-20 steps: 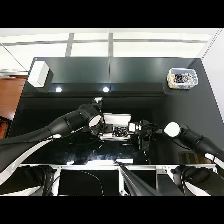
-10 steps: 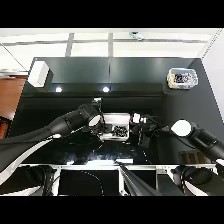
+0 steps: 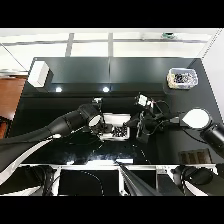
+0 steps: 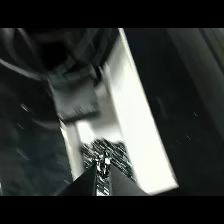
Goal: Fold the box and place the chain.
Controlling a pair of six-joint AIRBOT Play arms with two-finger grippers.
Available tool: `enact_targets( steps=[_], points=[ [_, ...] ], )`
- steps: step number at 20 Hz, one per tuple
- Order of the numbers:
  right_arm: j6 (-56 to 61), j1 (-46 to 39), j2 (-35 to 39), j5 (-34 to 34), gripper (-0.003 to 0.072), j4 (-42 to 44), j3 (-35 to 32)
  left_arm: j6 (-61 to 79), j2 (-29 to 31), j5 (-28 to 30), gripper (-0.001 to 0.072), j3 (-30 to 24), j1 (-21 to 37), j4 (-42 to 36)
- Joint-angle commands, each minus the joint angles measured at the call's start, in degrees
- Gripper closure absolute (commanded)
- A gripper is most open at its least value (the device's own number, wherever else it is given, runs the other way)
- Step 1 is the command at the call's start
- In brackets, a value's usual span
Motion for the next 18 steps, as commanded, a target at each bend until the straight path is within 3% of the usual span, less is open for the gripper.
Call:
enact_targets(
  steps=[1,2,5,10,12,18],
  points=[
    [0.85,1.22,0.04,0.55,0.0359,2.93,0.7,-0.04,-0.04,0.09,0.0682,-0.02,0.0,-0.02],
    [1.95,0.92,0.07,-0.09,0.0257,1.79,0.72,-0.04,-0.04,0.11,0.0682,-0.02,0.0,-0.02],
    [6.95,-4.33,0.59,1.22,0.0253,-3.67,0.72,-0.07,-0.04,0.11,0.0682,-0.02,0.0,-0.11],
    [9.18,-19.65,2.58,12.44,0.0254,-7.02,0.72,-1.95,-0.02,0.33,0.0673,0.0,0.0,-0.28],
    [9.18,-24.35,2.58,15.04,0.0254,-7.04,0.72,-2.43,0.07,-0.04,0.0423,0.63,0.02,-0.17],
    [9.18,-27.21,2.58,14.67,0.0254,-6.86,0.72,7.34,5.88,-5.33,0.0399,5.09,0.09,1.03]
  ],
)
